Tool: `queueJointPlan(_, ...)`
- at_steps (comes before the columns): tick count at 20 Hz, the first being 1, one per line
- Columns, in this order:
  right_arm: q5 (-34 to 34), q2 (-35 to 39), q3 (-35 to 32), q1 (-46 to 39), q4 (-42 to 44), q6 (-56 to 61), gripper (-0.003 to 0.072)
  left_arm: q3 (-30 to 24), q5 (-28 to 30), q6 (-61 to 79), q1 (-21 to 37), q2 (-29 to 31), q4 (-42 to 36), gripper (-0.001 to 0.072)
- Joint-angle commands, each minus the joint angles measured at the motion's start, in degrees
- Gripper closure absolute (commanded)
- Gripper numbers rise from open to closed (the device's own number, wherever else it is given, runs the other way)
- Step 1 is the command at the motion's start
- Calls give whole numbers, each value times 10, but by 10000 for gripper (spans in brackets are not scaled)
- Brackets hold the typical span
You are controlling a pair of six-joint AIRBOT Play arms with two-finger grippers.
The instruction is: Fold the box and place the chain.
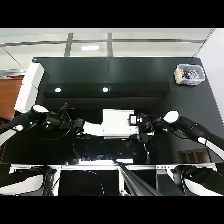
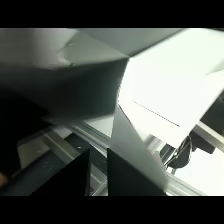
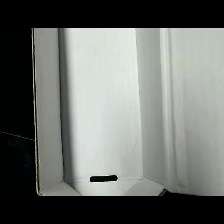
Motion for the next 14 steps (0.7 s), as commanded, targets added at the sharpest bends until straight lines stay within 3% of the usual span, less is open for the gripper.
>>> queueJointPlan(1, 0, 0, 0, 0, 0, 0, 640, 2, -42, 64, -6, -2, -36, 530)
queueJointPlan(3, 0, 0, 0, 0, 0, 0, 640, 3, -42, 64, -6, -2, -38, 153)
queueJointPlan(5, 0, 0, 0, 0, 0, 0, 640, 8, -41, 64, -6, -2, -38, 40)
queueJointPlan(6, 0, 0, 0, 0, 0, 0, 640, 12, -41, 64, -6, -2, -38, 4)
queueJointPlan(11, 0, 0, 0, 0, 0, 0, 640, 58, -36, 55, -45, -2, -36, 4)
queueJointPlan(14, 0, 0, 0, 0, 0, 0, 640, 94, 8, -52, -89, -2, 23, 4)
